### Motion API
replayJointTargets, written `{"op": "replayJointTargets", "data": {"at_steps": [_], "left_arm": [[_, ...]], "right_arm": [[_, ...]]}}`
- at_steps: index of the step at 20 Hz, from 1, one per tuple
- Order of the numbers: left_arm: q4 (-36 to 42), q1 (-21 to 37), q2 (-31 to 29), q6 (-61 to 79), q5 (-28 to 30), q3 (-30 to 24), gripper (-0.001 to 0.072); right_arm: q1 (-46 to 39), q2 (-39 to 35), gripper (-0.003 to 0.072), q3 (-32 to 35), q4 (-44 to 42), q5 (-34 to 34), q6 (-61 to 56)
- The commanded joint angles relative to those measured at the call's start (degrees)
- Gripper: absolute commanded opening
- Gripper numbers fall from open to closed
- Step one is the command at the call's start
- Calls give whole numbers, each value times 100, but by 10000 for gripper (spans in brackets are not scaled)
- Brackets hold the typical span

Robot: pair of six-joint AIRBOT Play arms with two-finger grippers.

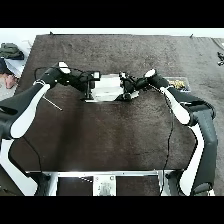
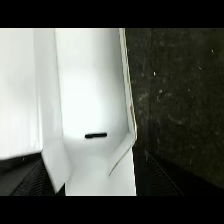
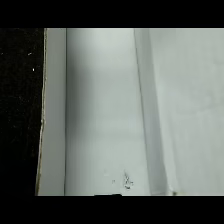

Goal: Fold the box and place the chain.

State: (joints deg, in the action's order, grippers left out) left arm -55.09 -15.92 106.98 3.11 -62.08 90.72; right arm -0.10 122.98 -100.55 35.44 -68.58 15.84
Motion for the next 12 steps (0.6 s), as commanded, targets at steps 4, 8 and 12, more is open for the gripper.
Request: {"op": "replayJointTargets", "data": {"at_steps": [4,8,12], "left_arm": [[-129,-160,17,-328,415,-103,665],[-136,-160,17,-354,415,-103,419],[-225,-160,17,-476,398,-103,421]], "right_arm": [[0,2,321,-2,-7,-2,-2],[0,2,321,-2,-7,0,-2],[0,2,321,-2,-7,-2,-2]]}}
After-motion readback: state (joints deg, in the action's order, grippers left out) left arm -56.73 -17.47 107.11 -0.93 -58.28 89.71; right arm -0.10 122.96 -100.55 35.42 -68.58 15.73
